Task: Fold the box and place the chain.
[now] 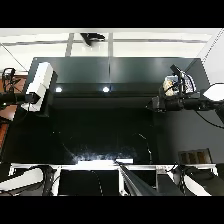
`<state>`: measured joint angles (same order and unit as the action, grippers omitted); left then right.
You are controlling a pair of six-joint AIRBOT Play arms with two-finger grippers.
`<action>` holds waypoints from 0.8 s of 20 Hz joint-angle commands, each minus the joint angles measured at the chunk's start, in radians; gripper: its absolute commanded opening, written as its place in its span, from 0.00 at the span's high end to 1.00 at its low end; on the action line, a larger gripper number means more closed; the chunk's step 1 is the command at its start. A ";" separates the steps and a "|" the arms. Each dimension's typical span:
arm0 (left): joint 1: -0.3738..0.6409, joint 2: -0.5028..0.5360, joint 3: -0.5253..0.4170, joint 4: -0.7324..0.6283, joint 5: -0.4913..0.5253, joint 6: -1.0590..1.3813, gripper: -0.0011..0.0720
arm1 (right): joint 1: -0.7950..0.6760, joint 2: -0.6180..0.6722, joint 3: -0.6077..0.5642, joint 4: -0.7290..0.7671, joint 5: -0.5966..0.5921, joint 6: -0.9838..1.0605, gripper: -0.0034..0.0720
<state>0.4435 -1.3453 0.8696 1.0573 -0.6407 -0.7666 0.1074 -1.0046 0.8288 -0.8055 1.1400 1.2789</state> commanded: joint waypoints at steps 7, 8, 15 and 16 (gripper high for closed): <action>-0.014 0.120 0.028 0.156 0.043 -0.094 0.00 | -0.002 0.001 0.002 -0.001 -0.024 0.000 0.91; -0.023 0.155 0.045 0.144 0.043 -0.101 0.00 | -0.002 0.001 0.009 -0.008 -0.050 0.000 0.91; -0.227 0.393 0.185 -0.064 -0.027 -0.113 0.54 | -0.002 0.001 0.307 -0.257 -0.117 0.008 0.91; -0.271 0.417 0.193 -0.121 -0.061 -0.121 0.96 | -0.002 0.001 0.362 -0.319 -0.110 0.035 0.91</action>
